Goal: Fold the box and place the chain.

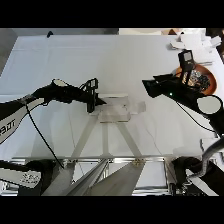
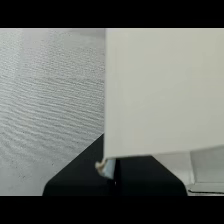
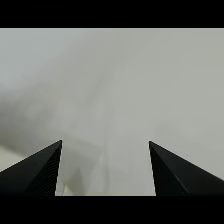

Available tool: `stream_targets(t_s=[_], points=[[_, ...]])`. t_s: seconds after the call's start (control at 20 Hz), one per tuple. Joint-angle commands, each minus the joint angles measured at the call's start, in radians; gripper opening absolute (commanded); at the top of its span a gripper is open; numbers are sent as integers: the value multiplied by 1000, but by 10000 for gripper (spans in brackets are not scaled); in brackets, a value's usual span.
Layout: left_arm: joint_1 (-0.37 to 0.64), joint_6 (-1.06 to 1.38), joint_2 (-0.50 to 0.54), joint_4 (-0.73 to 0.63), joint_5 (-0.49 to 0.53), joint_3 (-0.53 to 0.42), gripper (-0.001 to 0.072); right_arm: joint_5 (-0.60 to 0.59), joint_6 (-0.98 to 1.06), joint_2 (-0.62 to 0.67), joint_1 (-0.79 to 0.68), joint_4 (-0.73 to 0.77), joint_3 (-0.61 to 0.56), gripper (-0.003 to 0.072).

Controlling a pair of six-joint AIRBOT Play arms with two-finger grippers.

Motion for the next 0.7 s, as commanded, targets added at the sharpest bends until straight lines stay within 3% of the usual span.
stream_targets(t_s=[0.0,0.05,0.15,0.2,0.5,0.65], points=[[0,0,0,1,1,0,15,258,-266,30,0,2,31,600],[0,0,0,1,1,0,15,317,-375,35,0,0,31,602],[0,0,0,1,1,0,15,414,-576,34,0,-2,31,699],[0,0,0,1,1,0,15,443,-642,34,0,-9,31,700],[0,0,0,1,1,0,15,489,-675,23,0,-224,31,699],[0,0,0,1,1,0,15,520,-694,-12,0,-235,23,692]])
